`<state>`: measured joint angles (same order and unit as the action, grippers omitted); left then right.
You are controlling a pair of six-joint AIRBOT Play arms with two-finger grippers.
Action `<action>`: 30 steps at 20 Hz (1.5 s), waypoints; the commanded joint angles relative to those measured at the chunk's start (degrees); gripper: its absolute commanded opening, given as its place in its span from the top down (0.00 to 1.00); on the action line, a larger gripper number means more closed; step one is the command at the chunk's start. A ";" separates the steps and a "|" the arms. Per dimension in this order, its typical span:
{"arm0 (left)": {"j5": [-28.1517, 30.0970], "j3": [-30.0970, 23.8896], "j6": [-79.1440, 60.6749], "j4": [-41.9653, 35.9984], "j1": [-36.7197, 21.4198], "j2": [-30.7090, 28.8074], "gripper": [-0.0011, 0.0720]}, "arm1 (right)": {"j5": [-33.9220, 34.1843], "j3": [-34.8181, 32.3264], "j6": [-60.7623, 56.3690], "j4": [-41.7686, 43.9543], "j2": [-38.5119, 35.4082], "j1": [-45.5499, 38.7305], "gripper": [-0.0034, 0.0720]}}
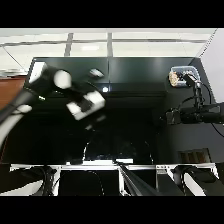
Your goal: Fold the box and place the chain.
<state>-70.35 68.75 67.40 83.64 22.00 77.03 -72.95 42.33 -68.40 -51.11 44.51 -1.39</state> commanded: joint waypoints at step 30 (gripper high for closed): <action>-2.78 30.16 23.50 1.07 -40.13 15.96 0.03 | 11.19 -0.28 -0.37 0.48 0.07 0.63 0.93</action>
<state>-65.76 92.29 76.73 83.13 -19.14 94.85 -64.38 42.17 -68.82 -50.74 44.53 -1.17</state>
